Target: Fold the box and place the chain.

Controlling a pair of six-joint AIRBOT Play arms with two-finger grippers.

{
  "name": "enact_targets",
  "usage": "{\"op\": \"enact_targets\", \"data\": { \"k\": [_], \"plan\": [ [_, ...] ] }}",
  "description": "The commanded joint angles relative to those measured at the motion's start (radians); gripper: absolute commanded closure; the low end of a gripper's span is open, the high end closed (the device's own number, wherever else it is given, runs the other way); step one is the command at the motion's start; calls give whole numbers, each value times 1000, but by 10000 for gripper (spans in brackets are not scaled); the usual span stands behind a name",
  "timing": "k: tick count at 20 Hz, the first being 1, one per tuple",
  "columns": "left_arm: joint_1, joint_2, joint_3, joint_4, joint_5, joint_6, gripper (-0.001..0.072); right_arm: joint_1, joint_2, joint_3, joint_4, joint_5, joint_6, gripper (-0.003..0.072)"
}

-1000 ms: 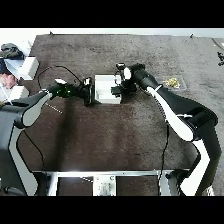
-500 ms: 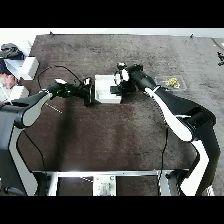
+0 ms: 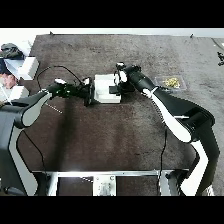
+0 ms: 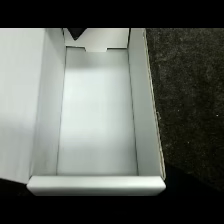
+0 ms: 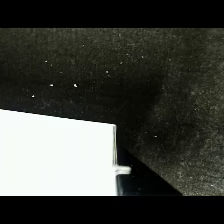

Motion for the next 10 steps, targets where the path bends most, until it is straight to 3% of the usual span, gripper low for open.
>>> {"op": "enact_targets", "data": {
  "k": [1, 2, 7, 9, 10],
  "plan": [
    [-1, 0, 0, -1, 0, 1, 536, 2, -1, 0, -13, 6, 20, 563],
    [-1, 0, 0, -1, 0, 1, 536, 2, -1, 0, -18, 8, 20, 629],
    [-1, 0, 0, -1, 0, 1, 536, 2, 0, 0, -19, -7, 19, 625],
    [-1, 0, 0, -1, 0, 1, 536, 2, 2, 0, -18, -21, 19, 435],
    [-1, 0, 0, -1, 0, 1, 536, 2, 6, 0, -17, -22, 19, 409]
  ]
}}
